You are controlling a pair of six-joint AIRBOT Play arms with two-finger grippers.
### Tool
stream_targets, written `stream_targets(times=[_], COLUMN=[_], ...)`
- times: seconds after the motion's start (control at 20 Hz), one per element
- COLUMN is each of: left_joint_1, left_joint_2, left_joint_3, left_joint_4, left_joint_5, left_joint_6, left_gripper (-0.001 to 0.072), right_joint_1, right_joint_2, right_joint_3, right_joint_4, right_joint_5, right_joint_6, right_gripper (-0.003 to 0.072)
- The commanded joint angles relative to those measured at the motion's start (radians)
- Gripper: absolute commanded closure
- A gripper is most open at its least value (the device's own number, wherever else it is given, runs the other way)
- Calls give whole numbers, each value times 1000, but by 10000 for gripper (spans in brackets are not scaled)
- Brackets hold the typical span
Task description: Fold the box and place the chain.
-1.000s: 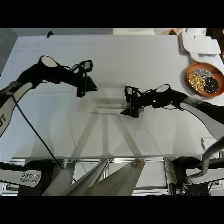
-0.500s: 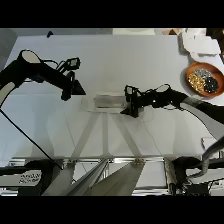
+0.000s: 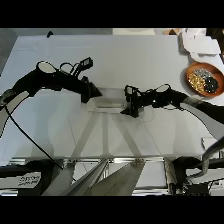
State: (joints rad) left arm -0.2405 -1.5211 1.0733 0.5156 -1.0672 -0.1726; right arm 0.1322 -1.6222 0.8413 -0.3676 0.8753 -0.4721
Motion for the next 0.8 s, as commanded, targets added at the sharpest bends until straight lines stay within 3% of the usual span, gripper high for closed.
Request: stream_targets(times=[0.0,0.35,0.55,0.75], left_joint_1=[-8,-9,2,59], left_joint_2=[-18,-127,-66,45], left_joint_3=[-8,-8,-7,-7], left_joint_4=[-106,-115,-82,-43], left_joint_5=[272,243,209,4], left_joint_6=[-94,-152,-150,-138], left_gripper=[700,700,699,699], right_joint_1=[0,0,0,0], right_joint_2=[0,0,0,0], right_joint_3=[1,1,1,1], right_joint_4=[0,0,0,0], right_joint_5=[0,0,0,0], right_joint_6=[0,0,0,0], right_gripper=[240,240,240,240])
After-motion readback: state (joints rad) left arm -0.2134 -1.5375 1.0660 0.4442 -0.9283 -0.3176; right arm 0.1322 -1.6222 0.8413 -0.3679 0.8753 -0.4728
